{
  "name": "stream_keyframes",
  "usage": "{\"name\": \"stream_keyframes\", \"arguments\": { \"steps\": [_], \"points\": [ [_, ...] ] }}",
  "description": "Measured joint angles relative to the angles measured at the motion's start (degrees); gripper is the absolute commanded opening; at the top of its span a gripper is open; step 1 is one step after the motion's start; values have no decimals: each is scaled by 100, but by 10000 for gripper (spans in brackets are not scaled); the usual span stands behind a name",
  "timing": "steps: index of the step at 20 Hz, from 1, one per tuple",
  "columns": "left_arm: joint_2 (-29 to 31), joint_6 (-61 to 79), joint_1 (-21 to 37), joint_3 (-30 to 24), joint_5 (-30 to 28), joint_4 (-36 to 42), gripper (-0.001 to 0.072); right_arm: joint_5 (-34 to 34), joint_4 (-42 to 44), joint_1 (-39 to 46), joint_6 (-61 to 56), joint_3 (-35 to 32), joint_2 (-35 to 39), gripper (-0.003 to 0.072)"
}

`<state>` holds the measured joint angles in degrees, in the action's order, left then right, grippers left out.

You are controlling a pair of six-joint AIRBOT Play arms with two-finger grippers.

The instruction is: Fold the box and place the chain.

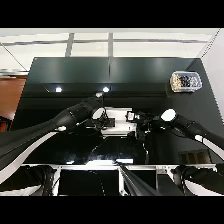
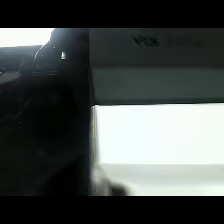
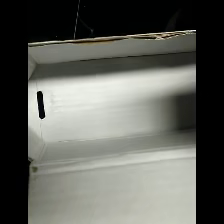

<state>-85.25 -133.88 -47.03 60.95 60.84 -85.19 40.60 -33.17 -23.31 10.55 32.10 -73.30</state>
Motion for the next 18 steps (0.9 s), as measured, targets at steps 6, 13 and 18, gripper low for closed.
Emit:
{"name": "stream_keyframes", "arguments": {
  "steps": [6, 13, 18],
  "points": [
    [-4, -50, 0, 2, 48, 22, 22, 2, 0, 0, -2, 0, 0, 253],
    [-9, -114, 0, 2, 28, 7, 24, -9, -2, 2, -2, 0, 0, 256],
    [-9, -131, 2, 0, -37, 7, 24, -2, -13, 0, -31, 0, 35, 633]
  ]
}}
